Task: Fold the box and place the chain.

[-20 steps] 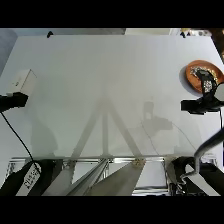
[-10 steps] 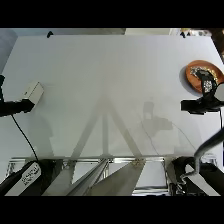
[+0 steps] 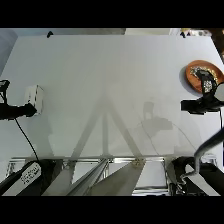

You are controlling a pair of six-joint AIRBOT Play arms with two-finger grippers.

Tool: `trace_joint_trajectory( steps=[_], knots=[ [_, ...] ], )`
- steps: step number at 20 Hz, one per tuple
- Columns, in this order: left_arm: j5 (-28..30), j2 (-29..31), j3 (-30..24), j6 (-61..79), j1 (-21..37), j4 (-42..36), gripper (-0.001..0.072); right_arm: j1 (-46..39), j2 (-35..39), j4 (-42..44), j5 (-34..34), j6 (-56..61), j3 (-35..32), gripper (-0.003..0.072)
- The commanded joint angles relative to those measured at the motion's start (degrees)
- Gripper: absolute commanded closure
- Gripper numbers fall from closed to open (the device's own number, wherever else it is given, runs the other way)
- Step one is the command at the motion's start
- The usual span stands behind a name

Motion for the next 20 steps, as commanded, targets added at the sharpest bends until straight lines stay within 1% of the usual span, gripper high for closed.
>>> trace_joint_trajectory(
  steps=[1, 2, 4, 6, 9, 11, 13, 14, 15, 17, 18, 20],
  knots=[
    [-3.15, 0.33, 0.02, -1.95, 0.07, 1.90, 0.0010, -0.04, 0.04, 0.02, 0.02, 0.00, -0.02, 0.0667],
    [-3.91, 1.03, 0.02, -2.29, 0.04, 1.92, 0.0010, -0.04, 0.04, 0.02, 0.02, 0.00, -0.02, 0.0667],
    [-6.29, 4.39, 0.20, -4.83, 0.04, 2.19, 0.0011, -0.04, 0.04, 0.02, 0.02, 0.00, -0.02, 0.0667],
    [-8.09, 10.12, 0.20, -7.87, 0.04, 2.16, 0.0014, -0.04, 0.04, 0.02, 0.02, 0.00, 0.00, 0.0667],
    [-11.23, 19.39, 0.17, -8.15, -0.13, 2.16, 0.0024, -0.04, 0.04, 0.02, 0.02, 0.00, -0.02, 0.0667],
    [-15.76, 24.33, 0.17, -8.13, -0.13, 1.99, 0.0224, -0.04, 0.04, 0.02, 0.02, 0.00, -0.02, 0.0667],
    [-22.16, 28.61, 0.17, -8.15, -0.13, 1.40, 0.0351, -0.04, 0.04, 0.02, 0.02, 0.00, 0.00, 0.0667],
    [-25.09, 30.71, 0.17, -8.13, -0.15, 1.01, 0.0457, -0.04, 0.04, 0.02, 0.02, 0.00, -0.02, 0.0667],
    [-27.08, 32.52, 0.17, -8.13, -0.15, 0.46, 0.0541, -0.04, 0.04, 0.02, 0.02, 0.00, -0.02, 0.0667],
    [-29.33, 35.87, 0.13, -8.13, -0.15, -0.39, 0.0678, -0.04, 0.04, 0.02, 0.02, 0.00, -0.02, 0.0667],
    [-29.42, 37.07, 0.13, -8.11, -0.15, -0.68, 0.0702, -0.04, 0.04, 0.02, 0.02, 0.00, -0.02, 0.0667],
    [-29.46, 38.49, 0.13, -8.11, -0.15, -0.68, 0.0702, -0.04, 0.04, 0.02, 0.02, 0.00, -0.02, 0.0667]
  ],
)
